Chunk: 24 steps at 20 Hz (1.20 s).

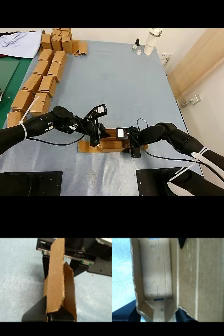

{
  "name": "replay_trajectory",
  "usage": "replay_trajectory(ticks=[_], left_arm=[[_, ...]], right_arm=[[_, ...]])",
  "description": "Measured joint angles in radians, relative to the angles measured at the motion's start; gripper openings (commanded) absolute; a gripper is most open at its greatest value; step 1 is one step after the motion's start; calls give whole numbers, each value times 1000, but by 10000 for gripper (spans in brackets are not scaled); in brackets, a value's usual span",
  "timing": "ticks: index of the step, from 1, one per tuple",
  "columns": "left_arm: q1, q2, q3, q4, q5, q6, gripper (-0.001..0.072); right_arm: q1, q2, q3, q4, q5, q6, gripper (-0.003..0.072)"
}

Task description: Fold the box.

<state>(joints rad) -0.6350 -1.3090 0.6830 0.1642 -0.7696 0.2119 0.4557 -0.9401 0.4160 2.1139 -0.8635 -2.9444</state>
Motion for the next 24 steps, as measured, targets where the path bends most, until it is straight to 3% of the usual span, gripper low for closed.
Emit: replay_trajectory(ticks=[21, 22, 23, 24], left_arm=[[0, 0, 0, -10, 0, -3, 31], [0, 0, 0, -10, 1, -3, 310], [0, 0, 0, -12, 11, -4, 482], [0, 0, 0, -12, 11, -13, 480]], right_arm=[[0, 0, 0, 0, -1, 1, 516], [0, 0, 0, 0, -1, 1, 516], [1, 0, 0, 3, -5, 0, 516], [3, 0, 0, 5, -9, -2, 516]])
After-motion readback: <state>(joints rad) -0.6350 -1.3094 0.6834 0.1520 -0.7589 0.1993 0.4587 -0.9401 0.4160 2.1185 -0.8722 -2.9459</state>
